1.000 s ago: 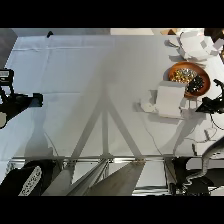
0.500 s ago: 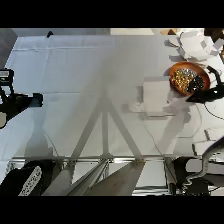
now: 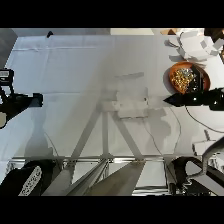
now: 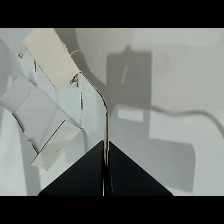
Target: Fold the box and place the chain.
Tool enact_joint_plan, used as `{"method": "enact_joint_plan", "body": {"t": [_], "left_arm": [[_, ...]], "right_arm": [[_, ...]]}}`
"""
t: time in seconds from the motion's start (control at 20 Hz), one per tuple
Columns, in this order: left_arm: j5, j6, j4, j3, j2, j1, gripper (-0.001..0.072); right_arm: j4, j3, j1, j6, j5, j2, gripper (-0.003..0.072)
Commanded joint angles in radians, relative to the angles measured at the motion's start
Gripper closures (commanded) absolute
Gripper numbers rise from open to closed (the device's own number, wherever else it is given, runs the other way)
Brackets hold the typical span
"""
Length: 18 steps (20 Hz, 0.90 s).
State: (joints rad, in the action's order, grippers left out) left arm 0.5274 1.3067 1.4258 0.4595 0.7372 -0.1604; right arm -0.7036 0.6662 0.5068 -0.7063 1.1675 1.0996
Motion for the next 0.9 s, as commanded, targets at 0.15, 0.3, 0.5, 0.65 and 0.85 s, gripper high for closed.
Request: {"method": "enact_joint_plan", "body": {"t": [0.15,0.3,0.5,0.65,0.85], "left_arm": [[0.000,0.000,0.000,0.001,-0.001,0.000,0.0062],[0.000,0.000,0.000,0.001,-0.001,0.000,0.0062],[0.000,0.000,0.000,0.001,-0.001,0.000,0.0062],[0.000,0.000,0.000,0.001,-0.001,0.000,0.0062],[0.000,0.000,0.000,0.001,-0.001,0.000,0.0062]], "right_arm": [[0.236,-0.257,-0.056,0.163,-0.121,-0.160,0.0680],[0.290,-0.286,-0.187,0.193,-0.240,-0.160,0.0680],[0.352,-0.286,-0.418,0.192,-0.495,-0.160,0.0680],[0.397,-0.286,-0.562,0.190,-0.668,-0.151,0.0680],[0.466,-0.286,-0.658,0.157,-0.779,-0.085,0.0681]]}}
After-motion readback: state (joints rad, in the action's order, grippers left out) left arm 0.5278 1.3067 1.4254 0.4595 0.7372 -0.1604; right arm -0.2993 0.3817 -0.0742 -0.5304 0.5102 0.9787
